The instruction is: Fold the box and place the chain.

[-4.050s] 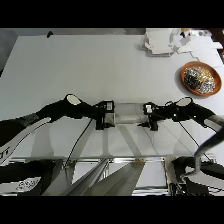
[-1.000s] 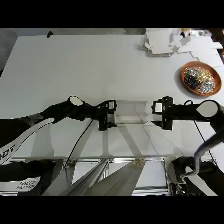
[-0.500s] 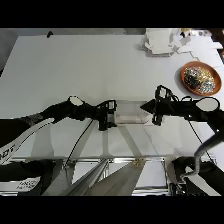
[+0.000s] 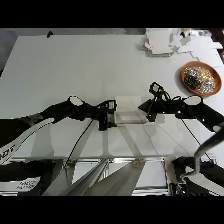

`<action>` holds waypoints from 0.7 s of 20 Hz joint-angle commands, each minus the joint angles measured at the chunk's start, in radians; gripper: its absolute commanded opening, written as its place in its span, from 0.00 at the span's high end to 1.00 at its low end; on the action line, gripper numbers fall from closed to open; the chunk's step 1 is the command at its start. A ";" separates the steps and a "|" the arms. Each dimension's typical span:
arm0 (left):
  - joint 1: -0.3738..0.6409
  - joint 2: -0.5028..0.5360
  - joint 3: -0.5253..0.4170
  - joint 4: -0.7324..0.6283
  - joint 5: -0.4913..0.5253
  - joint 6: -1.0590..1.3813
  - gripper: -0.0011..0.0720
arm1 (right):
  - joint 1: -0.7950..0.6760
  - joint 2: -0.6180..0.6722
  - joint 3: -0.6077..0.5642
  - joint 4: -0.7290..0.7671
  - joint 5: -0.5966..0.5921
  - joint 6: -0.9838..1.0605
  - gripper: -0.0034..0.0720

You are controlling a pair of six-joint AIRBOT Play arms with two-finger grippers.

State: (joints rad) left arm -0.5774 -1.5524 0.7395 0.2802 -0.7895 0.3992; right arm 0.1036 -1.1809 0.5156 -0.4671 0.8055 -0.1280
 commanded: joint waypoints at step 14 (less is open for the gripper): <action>0.000 0.000 0.000 0.000 0.000 0.000 0.70 | 0.000 0.399 -0.001 -0.555 0.335 0.150 0.93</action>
State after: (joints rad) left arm -0.5774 -1.5524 0.7395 0.2806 -0.7895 0.3996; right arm 0.1036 -0.8406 0.5148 -0.8642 1.0496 0.0090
